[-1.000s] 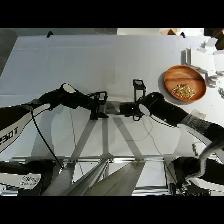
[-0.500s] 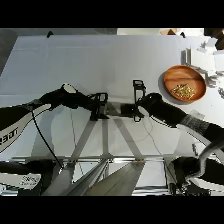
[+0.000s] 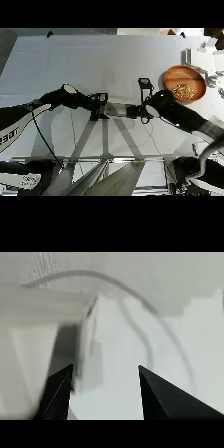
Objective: Fold the box and place the chain.
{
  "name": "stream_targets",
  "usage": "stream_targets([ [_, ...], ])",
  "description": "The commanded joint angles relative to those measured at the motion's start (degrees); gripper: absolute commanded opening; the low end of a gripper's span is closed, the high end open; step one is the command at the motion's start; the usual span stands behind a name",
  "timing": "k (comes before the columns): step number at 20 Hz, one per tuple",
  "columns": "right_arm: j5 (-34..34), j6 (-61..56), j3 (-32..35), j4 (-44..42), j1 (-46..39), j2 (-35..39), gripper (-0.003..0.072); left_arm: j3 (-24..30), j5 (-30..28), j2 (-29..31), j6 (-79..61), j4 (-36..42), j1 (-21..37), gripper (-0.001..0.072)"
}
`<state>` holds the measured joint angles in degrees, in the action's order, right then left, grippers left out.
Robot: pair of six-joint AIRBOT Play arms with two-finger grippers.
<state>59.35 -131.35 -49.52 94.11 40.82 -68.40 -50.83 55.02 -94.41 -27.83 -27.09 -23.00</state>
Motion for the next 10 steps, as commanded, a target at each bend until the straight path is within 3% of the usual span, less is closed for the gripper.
stream_targets([
  [1, 5.95, 6.16, -0.07, 0.11, 0.07, 6.19, 0.0457, 0.0, -0.17, 0.02, 0.0, 0.04, 0.04, 0.0393],
  [6, 7.52, 13.14, -0.07, 6.03, -2.86, 13.79, 0.0458, 0.0, -0.15, 0.04, 0.0, 0.07, 0.04, 0.0393],
  [10, 7.19, 21.07, -0.07, 7.61, -15.89, 14.88, 0.046, 0.0, -0.17, 0.02, 0.02, 0.07, 0.04, 0.0393],
])
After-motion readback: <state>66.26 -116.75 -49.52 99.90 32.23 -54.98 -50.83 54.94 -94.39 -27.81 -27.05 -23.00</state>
